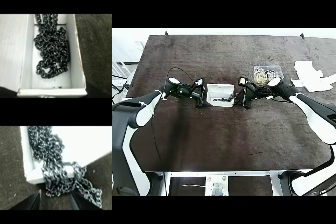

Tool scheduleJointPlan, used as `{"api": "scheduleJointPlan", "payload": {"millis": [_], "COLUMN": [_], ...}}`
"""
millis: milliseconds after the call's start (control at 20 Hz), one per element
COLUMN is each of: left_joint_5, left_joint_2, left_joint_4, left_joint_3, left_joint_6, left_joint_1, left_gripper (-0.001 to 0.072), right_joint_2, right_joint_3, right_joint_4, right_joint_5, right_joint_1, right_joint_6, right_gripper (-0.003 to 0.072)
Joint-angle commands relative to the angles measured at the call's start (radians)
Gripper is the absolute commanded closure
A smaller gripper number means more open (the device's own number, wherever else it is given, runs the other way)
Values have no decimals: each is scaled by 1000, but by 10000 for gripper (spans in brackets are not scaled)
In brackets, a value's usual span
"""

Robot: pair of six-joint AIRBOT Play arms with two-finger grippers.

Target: Fold the box and place the chain.

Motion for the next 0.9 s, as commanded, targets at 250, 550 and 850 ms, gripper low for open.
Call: {"api": "scheduleJointPlan", "payload": {"millis": [250,550,850], "left_joint_5": [1,1,0], "left_joint_2": [0,0,0], "left_joint_4": [0,0,0], "left_joint_3": [0,0,0], "left_joint_6": [0,0,0], "left_joint_1": [0,0,0], "left_gripper": [182,182,182], "right_joint_2": [-42,-24,137], "right_joint_3": [25,26,25], "right_joint_4": [-32,-71,-89], "right_joint_5": [-13,-16,27], "right_joint_1": [26,24,17], "right_joint_6": [-57,-48,11], "right_gripper": [331,681,682]}}
